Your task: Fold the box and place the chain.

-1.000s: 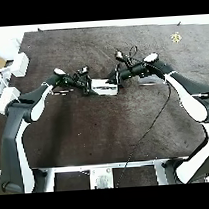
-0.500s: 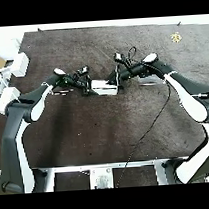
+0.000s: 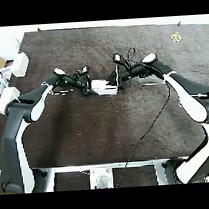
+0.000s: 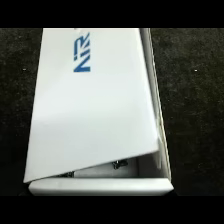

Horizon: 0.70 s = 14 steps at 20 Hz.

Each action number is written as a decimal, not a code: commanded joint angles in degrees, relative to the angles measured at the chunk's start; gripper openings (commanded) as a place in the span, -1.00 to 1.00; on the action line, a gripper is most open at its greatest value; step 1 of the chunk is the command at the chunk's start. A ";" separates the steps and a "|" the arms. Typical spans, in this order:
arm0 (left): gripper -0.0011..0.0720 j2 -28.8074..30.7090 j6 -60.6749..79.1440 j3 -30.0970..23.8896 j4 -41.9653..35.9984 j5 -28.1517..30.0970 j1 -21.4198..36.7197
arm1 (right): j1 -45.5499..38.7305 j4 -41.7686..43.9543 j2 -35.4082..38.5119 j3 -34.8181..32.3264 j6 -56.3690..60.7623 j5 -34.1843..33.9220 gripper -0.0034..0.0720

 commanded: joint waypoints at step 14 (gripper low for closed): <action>-0.01 0.00 0.02 0.00 0.02 -0.07 0.00 | -1.09 11.50 0.85 -3.23 0.55 2.71 -0.36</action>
